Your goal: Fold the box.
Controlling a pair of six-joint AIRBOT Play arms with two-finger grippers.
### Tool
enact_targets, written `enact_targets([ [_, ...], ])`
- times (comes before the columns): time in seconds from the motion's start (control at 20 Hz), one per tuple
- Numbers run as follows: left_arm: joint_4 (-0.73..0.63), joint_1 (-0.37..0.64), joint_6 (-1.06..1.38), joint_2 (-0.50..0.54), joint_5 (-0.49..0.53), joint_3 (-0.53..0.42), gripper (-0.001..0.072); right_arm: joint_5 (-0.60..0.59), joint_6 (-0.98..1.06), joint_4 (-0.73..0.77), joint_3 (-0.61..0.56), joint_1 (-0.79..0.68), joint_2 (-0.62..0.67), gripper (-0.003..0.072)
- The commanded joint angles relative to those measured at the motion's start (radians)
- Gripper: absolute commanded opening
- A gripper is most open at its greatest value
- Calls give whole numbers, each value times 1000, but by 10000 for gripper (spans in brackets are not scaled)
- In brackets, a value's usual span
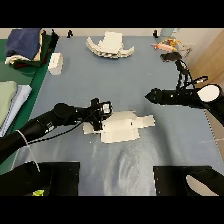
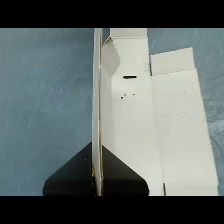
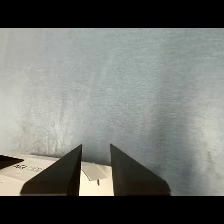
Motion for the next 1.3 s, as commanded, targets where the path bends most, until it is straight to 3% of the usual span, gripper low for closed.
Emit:
enact_targets([
  [0.0,-121,-8,131,0,41,-59,8,-2,0,2,0,2,0,262],
  [0.25,-124,-8,135,0,59,-111,8,-33,0,0,0,49,0,262],
  [0.65,-115,-8,171,15,23,-89,11,-45,0,-1,0,56,0,261],
  [0.9,-116,-21,259,93,98,-22,8,-61,0,-2,0,56,0,261],
  [1.15,-116,-148,255,112,260,-97,7,-60,0,1,0,56,0,259],
  [1.25,-116,-186,255,90,290,-132,7,-61,0,2,0,56,0,155],
])
